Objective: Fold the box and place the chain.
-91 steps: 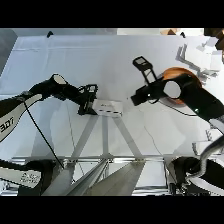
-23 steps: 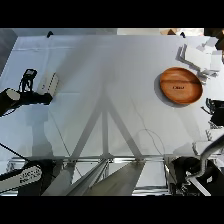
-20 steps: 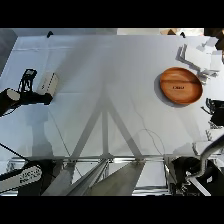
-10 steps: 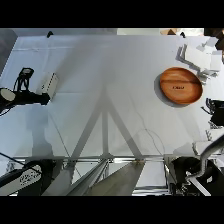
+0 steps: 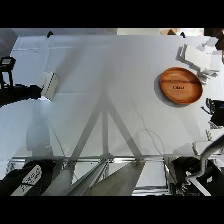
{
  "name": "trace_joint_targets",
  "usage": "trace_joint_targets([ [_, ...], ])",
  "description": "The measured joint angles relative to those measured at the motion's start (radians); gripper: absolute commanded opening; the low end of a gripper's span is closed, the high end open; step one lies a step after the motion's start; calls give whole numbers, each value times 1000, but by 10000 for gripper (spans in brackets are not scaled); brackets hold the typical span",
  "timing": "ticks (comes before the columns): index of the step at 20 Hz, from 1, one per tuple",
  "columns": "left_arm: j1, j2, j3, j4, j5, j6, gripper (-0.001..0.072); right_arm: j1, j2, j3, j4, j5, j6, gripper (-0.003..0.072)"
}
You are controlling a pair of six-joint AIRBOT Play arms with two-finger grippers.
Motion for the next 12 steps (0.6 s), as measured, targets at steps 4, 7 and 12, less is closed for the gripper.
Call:
trace_joint_targets([
  [4,-42,76,0,-199,-90,81,124,0,0,0,0,0,0,8],
  [7,-113,114,0,-365,-186,174,12,0,0,0,0,0,0,8],
  [12,-264,135,0,-490,-296,240,12,0,0,0,0,0,0,8],
])
